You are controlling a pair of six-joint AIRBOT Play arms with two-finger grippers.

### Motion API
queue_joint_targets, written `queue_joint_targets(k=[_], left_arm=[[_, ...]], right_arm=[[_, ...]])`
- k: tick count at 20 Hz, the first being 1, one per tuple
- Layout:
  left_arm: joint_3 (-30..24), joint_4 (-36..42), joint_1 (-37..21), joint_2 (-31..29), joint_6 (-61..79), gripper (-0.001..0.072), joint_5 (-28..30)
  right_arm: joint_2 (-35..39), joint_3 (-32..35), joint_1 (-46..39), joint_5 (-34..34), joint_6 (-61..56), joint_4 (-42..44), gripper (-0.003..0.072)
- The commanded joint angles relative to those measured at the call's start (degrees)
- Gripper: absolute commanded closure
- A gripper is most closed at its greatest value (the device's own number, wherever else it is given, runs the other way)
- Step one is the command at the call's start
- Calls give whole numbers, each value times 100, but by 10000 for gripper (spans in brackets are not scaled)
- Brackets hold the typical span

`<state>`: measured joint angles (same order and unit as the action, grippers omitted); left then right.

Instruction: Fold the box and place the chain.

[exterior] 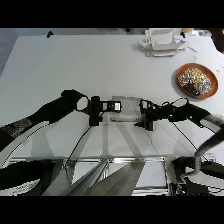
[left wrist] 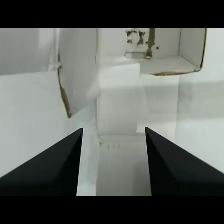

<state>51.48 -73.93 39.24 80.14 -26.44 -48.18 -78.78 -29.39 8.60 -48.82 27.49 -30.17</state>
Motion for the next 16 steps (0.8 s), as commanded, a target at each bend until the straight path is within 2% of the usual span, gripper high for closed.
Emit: queue_joint_targets(k=[1, 2, 9, 10, 12, 14, 16], left_arm=[[4, 1069, -289, 4, 1469, 233, 142], [2, 1307, -348, 7, 1786, 205, 142], [2, 1705, -310, 175, 2004, 208, 52], [2, 1733, -271, 195, 2004, 229, -7], [2, 1781, -210, 197, 2004, 322, -85], [2, 1805, -199, 197, 2004, 327, -79], [2, 1843, -192, 197, 2004, 442, -72]], right_arm=[[4, 2, 0, -2, -2, 2, 286], [4, 2, 0, -2, -2, 2, 286], [4, 2, 2, -2, -2, 4, 286], [4, 2, 2, -2, -2, 2, 286], [4, 2, 0, -2, -2, 4, 286], [4, 2, 0, -2, -2, 2, 286], [4, 2, 0, -2, -2, 2, 286]])
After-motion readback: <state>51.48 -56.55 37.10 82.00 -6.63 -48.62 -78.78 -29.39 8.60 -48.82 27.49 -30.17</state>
